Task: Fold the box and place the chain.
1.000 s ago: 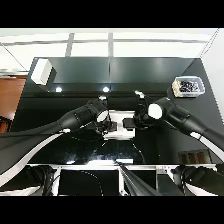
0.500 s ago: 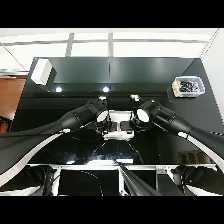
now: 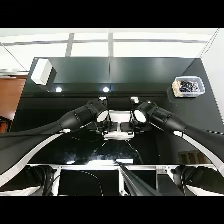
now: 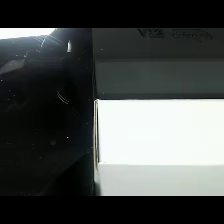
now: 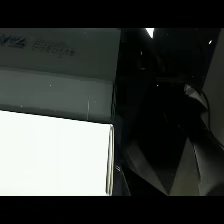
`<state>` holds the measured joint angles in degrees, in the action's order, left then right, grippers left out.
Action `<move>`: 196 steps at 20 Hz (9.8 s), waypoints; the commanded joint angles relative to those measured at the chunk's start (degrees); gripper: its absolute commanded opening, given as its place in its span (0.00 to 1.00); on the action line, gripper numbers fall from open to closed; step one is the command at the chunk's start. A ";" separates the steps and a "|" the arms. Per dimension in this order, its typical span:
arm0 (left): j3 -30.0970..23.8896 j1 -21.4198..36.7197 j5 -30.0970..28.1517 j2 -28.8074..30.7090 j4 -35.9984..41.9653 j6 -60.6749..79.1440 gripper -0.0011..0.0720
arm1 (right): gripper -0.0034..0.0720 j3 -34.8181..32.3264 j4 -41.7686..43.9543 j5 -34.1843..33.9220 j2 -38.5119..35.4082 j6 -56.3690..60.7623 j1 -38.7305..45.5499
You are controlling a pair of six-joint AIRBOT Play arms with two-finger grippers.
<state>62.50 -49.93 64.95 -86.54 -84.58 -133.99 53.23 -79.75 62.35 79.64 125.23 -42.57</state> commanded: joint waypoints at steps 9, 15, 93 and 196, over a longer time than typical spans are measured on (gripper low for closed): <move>0.04 0.04 0.09 -0.02 0.00 0.04 0.05 | 0.06 0.26 0.57 -0.83 1.22 -0.66 -0.07; 0.04 0.04 0.11 -0.02 0.00 0.04 0.05 | 0.27 0.42 0.39 -0.63 1.22 -0.70 -0.07; 0.04 1.09 0.07 -0.02 1.09 0.04 0.05 | 0.06 26.38 -5.81 -9.35 11.96 -38.60 56.63; 0.02 1.09 0.04 -0.02 1.11 0.04 0.05 | 1.00 -32.65 38.80 -25.11 -22.08 -118.42 19.21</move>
<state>62.50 -48.86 65.01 -86.54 -83.46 -133.97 20.64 -41.04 37.67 57.08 6.85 -23.29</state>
